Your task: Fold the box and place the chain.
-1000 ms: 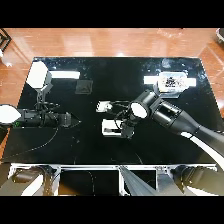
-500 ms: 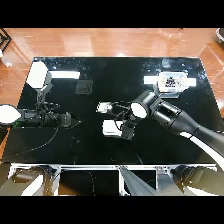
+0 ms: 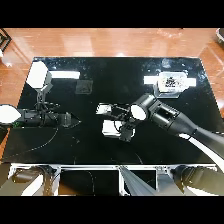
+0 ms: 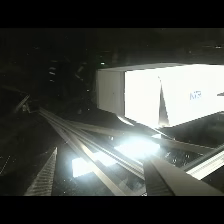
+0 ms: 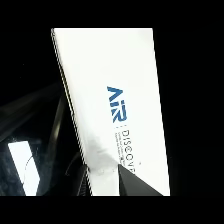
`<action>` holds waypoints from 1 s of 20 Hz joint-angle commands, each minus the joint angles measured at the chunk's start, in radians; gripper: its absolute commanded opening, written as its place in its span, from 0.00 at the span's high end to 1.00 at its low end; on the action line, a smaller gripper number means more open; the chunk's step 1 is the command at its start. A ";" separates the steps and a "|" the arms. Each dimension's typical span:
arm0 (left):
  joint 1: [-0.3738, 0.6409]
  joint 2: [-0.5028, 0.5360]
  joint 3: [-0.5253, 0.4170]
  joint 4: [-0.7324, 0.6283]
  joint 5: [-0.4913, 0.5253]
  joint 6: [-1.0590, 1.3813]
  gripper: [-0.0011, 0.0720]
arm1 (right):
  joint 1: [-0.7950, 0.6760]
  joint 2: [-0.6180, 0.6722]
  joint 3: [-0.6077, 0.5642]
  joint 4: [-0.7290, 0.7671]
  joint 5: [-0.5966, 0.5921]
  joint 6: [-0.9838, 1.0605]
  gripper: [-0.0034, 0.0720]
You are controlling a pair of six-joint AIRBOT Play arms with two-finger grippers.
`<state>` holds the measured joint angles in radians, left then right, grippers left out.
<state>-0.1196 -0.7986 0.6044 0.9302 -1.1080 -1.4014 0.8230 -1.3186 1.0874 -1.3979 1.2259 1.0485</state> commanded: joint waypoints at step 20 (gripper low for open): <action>0.001 0.001 -0.001 -0.002 0.027 0.007 0.14 | -0.526 0.341 -0.348 0.511 -0.148 0.640 0.94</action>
